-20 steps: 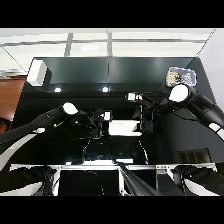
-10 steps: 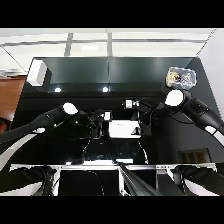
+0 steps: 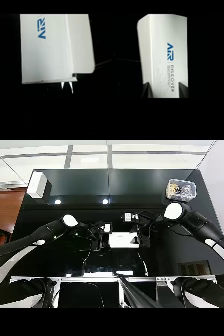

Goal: Fold the box and place the chain.

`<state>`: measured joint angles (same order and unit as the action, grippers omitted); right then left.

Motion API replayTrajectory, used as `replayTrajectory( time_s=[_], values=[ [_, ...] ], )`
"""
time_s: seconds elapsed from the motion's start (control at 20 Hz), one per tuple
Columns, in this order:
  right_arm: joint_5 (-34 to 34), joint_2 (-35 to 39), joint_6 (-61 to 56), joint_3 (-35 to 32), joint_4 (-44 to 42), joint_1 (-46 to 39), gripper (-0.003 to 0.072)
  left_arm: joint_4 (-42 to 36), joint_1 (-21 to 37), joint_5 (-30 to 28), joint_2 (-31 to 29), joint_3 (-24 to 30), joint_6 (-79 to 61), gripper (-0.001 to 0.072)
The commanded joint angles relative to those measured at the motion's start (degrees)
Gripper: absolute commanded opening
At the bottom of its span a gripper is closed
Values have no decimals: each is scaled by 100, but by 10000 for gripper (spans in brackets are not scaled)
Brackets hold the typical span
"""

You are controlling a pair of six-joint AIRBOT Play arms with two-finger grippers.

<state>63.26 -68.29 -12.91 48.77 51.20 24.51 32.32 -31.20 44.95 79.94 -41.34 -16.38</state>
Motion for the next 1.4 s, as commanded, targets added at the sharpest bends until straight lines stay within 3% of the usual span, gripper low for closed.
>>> replayTrajectory(
  time_s=[0.0, 0.1, 0.15, 0.2, 0.9, 1.0, 1.35],
  values=[
    [-50, 61, -37, 2, -2, 2, 341, 2, -2, 2, 4, -2, -7, 503],
    [-52, 101, -59, 2, 0, 2, 340, 2, -2, 2, 4, -2, -7, 504],
    [-50, 105, -168, 2, 0, 0, 254, 2, -2, 2, 4, -2, -7, 504],
    [-50, 107, -232, 2, 0, 2, 216, 4, -2, 2, 4, -2, -7, 504],
    [-42, 98, -378, -223, -26, 2, 222, 4, -2, 2, 4, -2, -7, 504],
    [-35, 98, -426, -223, -39, 2, 335, 4, -2, 2, 4, -2, -7, 504],
    [-59, 83, -487, -295, -39, 2, 333, 9, -11, 2, 4, -2, -7, 504]
  ],
)
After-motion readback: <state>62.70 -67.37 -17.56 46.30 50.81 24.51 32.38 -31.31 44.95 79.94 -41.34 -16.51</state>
